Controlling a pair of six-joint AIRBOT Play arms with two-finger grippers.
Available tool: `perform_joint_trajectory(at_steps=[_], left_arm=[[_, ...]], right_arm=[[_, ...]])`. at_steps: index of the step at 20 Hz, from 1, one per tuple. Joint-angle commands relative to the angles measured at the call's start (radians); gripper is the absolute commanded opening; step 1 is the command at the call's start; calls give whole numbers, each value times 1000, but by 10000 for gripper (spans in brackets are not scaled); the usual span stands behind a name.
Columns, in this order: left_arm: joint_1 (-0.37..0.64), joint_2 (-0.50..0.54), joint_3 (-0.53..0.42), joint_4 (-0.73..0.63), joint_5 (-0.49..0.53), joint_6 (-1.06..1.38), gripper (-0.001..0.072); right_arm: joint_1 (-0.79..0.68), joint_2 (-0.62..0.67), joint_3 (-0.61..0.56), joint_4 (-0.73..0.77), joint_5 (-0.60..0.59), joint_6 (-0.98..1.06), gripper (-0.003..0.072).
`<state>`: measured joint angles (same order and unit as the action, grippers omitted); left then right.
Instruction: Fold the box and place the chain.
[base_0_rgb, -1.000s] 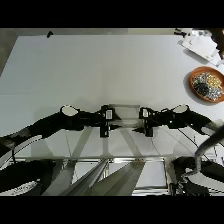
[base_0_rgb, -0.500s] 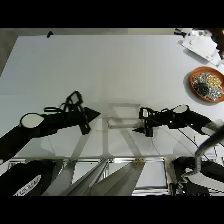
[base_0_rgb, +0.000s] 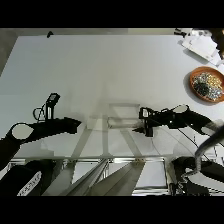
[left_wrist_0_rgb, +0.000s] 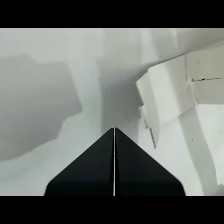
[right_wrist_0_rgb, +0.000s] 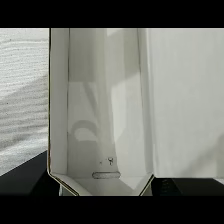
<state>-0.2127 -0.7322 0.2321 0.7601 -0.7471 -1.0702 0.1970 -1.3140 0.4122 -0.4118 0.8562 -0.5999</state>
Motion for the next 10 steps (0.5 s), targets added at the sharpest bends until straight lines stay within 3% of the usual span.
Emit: perform_joint_trajectory(at_steps=[1,10], left_arm=[[11,-58,-4,32,-33,-108,2],[-88,-267,16,-236,2,113,4]], right_arm=[[-1,1,1,0,0,0,422],[-1,1,1,0,0,0,422]])
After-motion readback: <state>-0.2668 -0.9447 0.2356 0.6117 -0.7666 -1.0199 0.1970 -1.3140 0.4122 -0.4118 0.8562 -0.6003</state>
